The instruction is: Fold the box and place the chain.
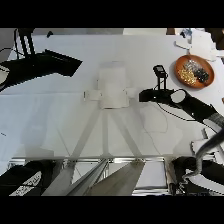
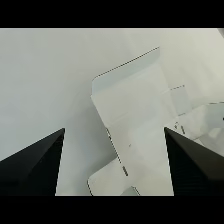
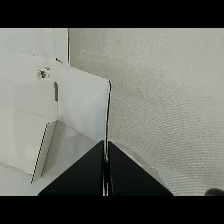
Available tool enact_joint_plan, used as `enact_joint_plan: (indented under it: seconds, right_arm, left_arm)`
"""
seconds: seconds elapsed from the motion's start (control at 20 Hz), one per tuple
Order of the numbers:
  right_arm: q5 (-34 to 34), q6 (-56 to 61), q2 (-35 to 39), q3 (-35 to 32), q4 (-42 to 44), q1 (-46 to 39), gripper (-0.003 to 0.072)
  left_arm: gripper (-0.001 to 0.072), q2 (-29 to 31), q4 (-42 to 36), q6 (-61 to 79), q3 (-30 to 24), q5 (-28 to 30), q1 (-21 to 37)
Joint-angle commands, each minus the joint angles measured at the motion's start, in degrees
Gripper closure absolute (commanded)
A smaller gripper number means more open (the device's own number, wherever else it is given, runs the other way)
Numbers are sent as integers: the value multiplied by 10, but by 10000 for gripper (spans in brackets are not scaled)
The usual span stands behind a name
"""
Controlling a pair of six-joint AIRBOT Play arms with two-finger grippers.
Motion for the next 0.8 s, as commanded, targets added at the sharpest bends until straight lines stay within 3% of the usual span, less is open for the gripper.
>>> enact_joint_plan:
  seconds: [0.0,0.25,0.3,0.35,0.4,0.45,0.5,0.55,0.75]
  right_arm:
    - [0,0,0,0,0,1,672]
    - [0,0,0,0,0,1,672]
    - [0,0,0,0,0,1,672]
    - [0,0,0,0,0,1,672]
    - [0,0,0,0,0,1,672]
    - [0,0,0,0,0,1,672]
    - [0,0,0,0,0,1,672]
    - [0,0,0,0,0,1,672]
    - [0,0,0,0,0,1,672]
  left_arm:
    - [12,0,-3,0,0,-12,0]
    - [23,0,9,9,0,-18,0]
    - [111,0,11,22,0,-13,0]
    - [294,-3,14,36,0,-7,1]
    - [368,-9,14,50,0,1,1]
    - [358,-19,13,60,1,7,1]
    - [298,-36,14,61,6,7,2]
    - [191,-59,13,59,16,0,4]
    - [183,-186,11,56,115,-103,27]
